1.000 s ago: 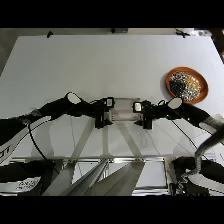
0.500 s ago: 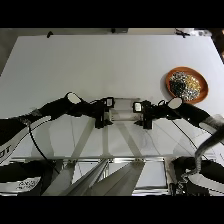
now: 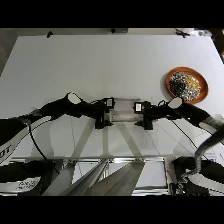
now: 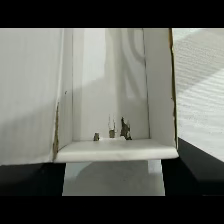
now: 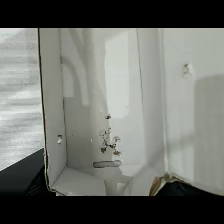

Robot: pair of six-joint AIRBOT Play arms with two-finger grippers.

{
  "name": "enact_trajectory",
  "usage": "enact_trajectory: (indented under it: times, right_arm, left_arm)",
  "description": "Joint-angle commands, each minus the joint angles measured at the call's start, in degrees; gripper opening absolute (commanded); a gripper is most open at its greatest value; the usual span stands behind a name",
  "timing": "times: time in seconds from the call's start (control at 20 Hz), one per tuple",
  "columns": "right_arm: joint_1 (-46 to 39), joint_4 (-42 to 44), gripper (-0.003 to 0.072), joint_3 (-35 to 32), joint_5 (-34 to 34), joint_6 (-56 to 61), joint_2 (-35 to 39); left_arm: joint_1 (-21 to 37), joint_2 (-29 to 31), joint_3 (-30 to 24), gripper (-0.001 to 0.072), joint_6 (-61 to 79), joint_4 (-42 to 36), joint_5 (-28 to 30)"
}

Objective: Fold the box and place the chain.

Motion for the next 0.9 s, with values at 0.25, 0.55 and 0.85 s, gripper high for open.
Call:
enact_trajectory:
  times: [0.25, 0.55, 0.85]
  right_arm:
    - [0.04, -1.70, 0.0719, -0.02, 2.14, 2.89, 2.62]
    - [0.04, -13.33, 0.0720, -0.02, 3.48, 13.53, 8.07]
    - [0.04, -27.06, 0.0720, 0.07, 8.66, 27.12, 8.92]
  left_arm:
    - [0.02, 0.04, 0.00, 0.0392, -0.28, -0.02, 0.28]
    - [0.02, 0.13, 0.00, 0.0392, -0.31, -0.02, 0.02]
    - [0.07, 4.55, 0.02, 0.0390, -9.38, 8.61, 2.29]
